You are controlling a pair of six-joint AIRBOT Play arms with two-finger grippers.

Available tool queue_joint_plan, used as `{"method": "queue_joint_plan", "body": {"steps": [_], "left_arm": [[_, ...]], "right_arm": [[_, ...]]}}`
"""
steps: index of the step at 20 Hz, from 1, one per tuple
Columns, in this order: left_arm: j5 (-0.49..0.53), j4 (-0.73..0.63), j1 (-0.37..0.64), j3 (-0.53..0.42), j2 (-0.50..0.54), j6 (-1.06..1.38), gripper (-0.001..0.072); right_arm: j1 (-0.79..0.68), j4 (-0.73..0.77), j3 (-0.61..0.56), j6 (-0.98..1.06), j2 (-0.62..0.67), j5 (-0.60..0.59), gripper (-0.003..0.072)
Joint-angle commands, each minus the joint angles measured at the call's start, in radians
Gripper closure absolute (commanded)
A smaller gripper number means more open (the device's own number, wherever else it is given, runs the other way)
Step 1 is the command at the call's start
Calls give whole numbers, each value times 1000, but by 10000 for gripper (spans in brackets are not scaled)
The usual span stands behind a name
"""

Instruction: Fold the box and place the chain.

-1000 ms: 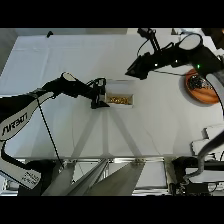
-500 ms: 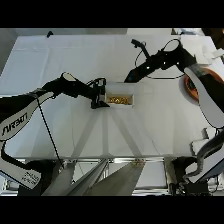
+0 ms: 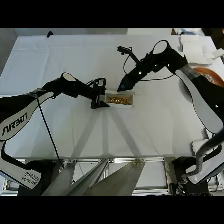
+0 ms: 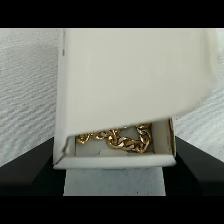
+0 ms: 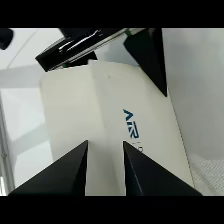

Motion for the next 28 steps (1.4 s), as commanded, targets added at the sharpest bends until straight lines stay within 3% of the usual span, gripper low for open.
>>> {"method": "queue_joint_plan", "body": {"steps": [1,4,7,11,13,19,28], "left_arm": [[0,0,1,0,0,0,481],[0,0,1,0,0,0,481],[0,0,1,0,0,0,481],[0,0,1,0,0,0,481],[0,0,1,0,0,0,481],[0,0,1,0,0,0,481],[0,0,1,0,0,0,481]], "right_arm": [[37,-87,-31,-71,49,-69,411],[66,-126,-189,-129,134,-254,409],[92,-127,-335,-206,227,-348,409],[138,-126,-443,-426,339,-502,370],[154,-124,-485,-436,374,-583,370],[173,-114,-581,-436,382,-624,368],[173,-119,-592,-436,384,-780,346]]}}
